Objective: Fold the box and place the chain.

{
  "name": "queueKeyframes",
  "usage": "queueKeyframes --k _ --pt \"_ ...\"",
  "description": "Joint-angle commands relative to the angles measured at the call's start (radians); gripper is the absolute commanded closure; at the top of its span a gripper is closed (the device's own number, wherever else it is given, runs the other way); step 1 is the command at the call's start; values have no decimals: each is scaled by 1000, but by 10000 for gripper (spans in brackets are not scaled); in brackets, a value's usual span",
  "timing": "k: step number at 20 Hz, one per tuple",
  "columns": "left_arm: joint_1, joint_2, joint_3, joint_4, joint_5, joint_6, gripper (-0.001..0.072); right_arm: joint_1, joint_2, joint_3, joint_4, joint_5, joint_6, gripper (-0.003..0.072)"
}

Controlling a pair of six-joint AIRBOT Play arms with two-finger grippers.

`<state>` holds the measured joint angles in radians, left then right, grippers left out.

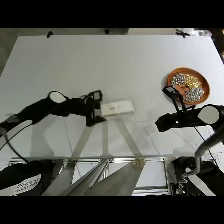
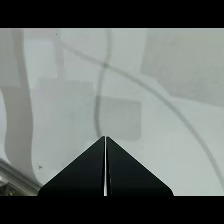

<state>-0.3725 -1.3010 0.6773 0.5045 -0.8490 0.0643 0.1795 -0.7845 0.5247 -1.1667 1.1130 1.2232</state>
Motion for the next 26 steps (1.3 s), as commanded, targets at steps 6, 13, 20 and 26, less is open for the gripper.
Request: queueKeyframes --k 6,13,20,26 --pt "485 313 0 472 -38 -642 709 -1 1 1 -5 -47 -1 677" --pt "832 333 -14 646 -59 -901 710 -1 1 0 -6 -58 -1 677" --pt "845 242 -119 839 -63 -1086 708 -1 1 0 -6 -60 -1 677" --pt "845 227 -130 839 -87 -1086 332 -1 1 0 -6 -58 0 676"
